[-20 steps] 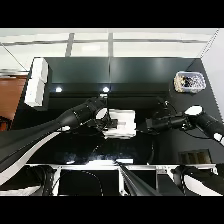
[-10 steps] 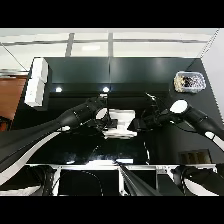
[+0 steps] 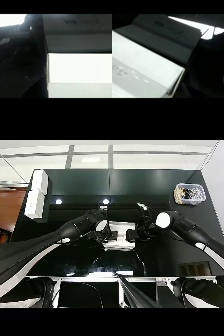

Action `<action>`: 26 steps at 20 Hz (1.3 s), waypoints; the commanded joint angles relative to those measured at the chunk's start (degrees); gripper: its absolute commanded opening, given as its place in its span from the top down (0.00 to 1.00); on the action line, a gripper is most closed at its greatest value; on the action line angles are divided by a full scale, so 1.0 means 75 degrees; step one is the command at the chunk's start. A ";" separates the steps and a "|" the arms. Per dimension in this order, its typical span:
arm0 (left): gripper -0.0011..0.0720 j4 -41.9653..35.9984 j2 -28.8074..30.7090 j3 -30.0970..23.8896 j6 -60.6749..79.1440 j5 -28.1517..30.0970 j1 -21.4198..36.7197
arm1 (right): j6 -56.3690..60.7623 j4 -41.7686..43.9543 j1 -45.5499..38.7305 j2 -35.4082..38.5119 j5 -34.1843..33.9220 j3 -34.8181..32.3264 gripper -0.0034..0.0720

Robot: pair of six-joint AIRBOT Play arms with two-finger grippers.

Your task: Fold the box and place the chain.

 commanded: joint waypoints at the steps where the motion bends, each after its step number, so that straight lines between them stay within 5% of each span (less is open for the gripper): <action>1: 0.95 -0.0032 -0.0003 -0.0003 0.0003 0.0000 -0.0003 | 0.1253 -0.0915 0.0396 -0.0236 -0.0032 0.0341 0.46; 3: 0.95 -0.0032 -0.0003 -0.0003 0.0003 0.0000 0.0000 | 0.1716 -0.0944 0.0554 -0.0367 0.0058 0.0490 0.54; 10: 0.95 -0.0032 -0.0003 -0.0003 0.0003 0.0000 0.0000 | 0.3620 -0.2369 0.1046 -0.0758 0.1291 0.0997 0.54; 25: 0.95 -0.0035 -0.0003 -0.0003 0.0003 -0.0009 -0.0003 | 0.4331 -0.2273 0.1326 -0.1346 0.1559 0.1390 0.55; 26: 0.95 -0.0035 -0.0003 -0.0003 0.0003 -0.0017 -0.0003 | 0.4374 -0.2256 0.1335 -0.1370 0.1545 0.1413 0.72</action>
